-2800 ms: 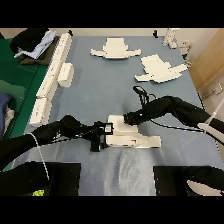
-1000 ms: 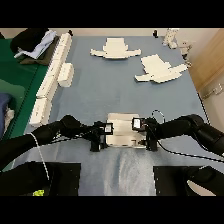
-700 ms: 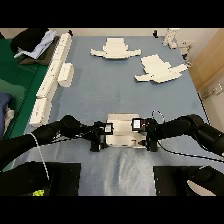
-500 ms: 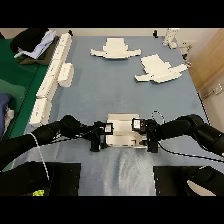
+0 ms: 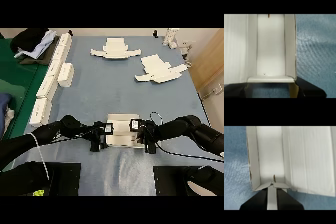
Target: Fold the box.
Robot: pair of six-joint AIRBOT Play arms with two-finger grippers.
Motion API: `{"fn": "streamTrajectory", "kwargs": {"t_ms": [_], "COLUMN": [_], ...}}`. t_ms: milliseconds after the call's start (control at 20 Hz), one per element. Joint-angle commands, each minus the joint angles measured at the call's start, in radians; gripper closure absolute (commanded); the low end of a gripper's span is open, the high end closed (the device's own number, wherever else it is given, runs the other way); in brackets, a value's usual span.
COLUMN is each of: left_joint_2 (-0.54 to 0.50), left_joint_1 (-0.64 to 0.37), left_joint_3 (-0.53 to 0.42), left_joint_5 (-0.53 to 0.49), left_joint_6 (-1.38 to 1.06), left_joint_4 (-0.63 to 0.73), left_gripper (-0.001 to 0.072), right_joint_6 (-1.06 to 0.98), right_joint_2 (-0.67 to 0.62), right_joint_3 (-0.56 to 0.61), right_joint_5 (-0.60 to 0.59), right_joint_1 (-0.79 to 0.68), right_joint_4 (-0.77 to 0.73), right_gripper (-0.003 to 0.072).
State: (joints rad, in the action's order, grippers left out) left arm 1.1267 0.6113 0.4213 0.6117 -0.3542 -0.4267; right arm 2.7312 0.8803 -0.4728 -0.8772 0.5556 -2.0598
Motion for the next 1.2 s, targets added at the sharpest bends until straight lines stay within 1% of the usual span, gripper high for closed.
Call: {"fn": "streamTrajectory", "kwargs": {"t_ms": [0,300,350,400,450,500,600,650,700,750,800,850,1000,1100,1150], "left_joint_2": [0.0,0.0,0.0,0.001,0.0,0.0,0.0,0.0,0.0,0.0,0.0,0.0,0.0,0.0,0.0], "left_joint_1": [0.0,0.0,0.0,0.0,0.0,0.0,0.0,0.0,0.0,0.0,0.0,0.0,0.0,0.0,0.0], "left_joint_3": [0.0,0.0,0.0,0.0,0.0,0.0,0.0,0.0,0.0,0.0,0.0,0.0,0.0,0.0,0.0], "left_joint_5": [0.0,0.0,0.0,0.0,0.0,0.0,0.0,0.0,0.0,0.0,0.0,0.0,0.0,0.0,0.0], "left_joint_6": [0.0,0.0,0.0,0.0,0.0,0.0,0.0,0.0,0.0,0.0,0.0,0.0,0.0,0.0,0.0], "left_joint_4": [0.0,0.0,0.0,0.0,0.0,0.0,0.0,0.0,0.0,0.0,0.0,0.0,0.0,0.0,0.0], "left_gripper": [0.0175,0.0175,0.0175,0.0175,0.0175,0.0175,0.0175,0.0175,0.0175,0.0175,0.0175,0.0175,0.0175,0.0175,0.0175], "right_joint_6": [0.02,0.02,0.02,0.02,0.02,0.021,0.021,0.021,0.02,0.018,-0.012,-0.069,-0.344,-0.514,-0.596], "right_joint_2": [0.024,0.037,0.037,0.038,0.038,0.04,0.041,0.041,0.041,0.04,0.034,0.024,-0.014,-0.048,-0.067], "right_joint_3": [-0.001,-0.001,-0.001,-0.001,0.0,0.0,-0.001,-0.001,-0.001,-0.002,-0.003,-0.004,-0.031,-0.046,-0.049], "right_joint_5": [0.059,0.075,0.075,0.076,0.076,0.076,0.077,0.076,0.075,0.072,0.069,0.067,0.014,-0.022,-0.028], "right_joint_1": [0.027,0.038,0.038,0.038,0.038,0.038,0.038,0.038,0.038,0.037,0.037,0.037,0.037,0.037,0.037], "right_joint_4": [-0.014,-0.016,-0.016,-0.016,-0.016,-0.016,-0.016,-0.016,-0.016,-0.01,-0.003,0.015,0.138,0.249,0.298], "right_gripper": [0.0525,0.0524,0.0515,0.0304,0.002,-0.0034,-0.0034,-0.0025,0.0077,0.0246,0.0354,0.0393,0.0398,0.0625,0.063]}}
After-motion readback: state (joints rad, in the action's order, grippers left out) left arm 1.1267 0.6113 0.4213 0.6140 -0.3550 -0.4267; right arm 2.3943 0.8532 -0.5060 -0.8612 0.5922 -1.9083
